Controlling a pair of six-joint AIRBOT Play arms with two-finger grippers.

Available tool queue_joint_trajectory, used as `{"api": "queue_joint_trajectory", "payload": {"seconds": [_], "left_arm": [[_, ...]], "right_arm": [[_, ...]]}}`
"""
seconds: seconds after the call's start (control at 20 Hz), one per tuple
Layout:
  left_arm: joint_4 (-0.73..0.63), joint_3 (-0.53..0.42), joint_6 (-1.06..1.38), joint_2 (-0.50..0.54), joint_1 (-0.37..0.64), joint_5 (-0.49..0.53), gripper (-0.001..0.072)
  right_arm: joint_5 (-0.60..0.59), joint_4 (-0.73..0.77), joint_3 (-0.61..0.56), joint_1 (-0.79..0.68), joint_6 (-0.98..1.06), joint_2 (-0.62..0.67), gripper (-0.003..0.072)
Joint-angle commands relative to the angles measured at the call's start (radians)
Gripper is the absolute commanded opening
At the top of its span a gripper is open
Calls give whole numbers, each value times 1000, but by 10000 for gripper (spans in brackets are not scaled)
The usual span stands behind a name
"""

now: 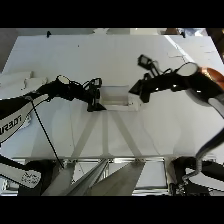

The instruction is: Fold the box and place the chain.

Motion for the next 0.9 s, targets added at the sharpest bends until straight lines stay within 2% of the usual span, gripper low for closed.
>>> {"api": "queue_joint_trajectory", "payload": {"seconds": [0.0, 0.15, 0.25, 0.6, 0.85], "left_arm": [[0, 0, 0, 0, 0, 1, 364], [0, 0, 0, 0, 0, 1, 364], [0, 0, 0, 0, 0, 1, 364], [0, 0, 0, 0, 0, 1, 364], [0, 0, 0, 0, 0, 1, 364]], "right_arm": [[10, -162, 0, -117, 265, 75, 15], [20, -318, -2, -208, 467, 51, 15], [54, -338, -2, -232, 541, 3, 15], [153, -241, -2, -192, 546, -232, 14], [163, -188, -2, -124, 545, -310, 13]]}}
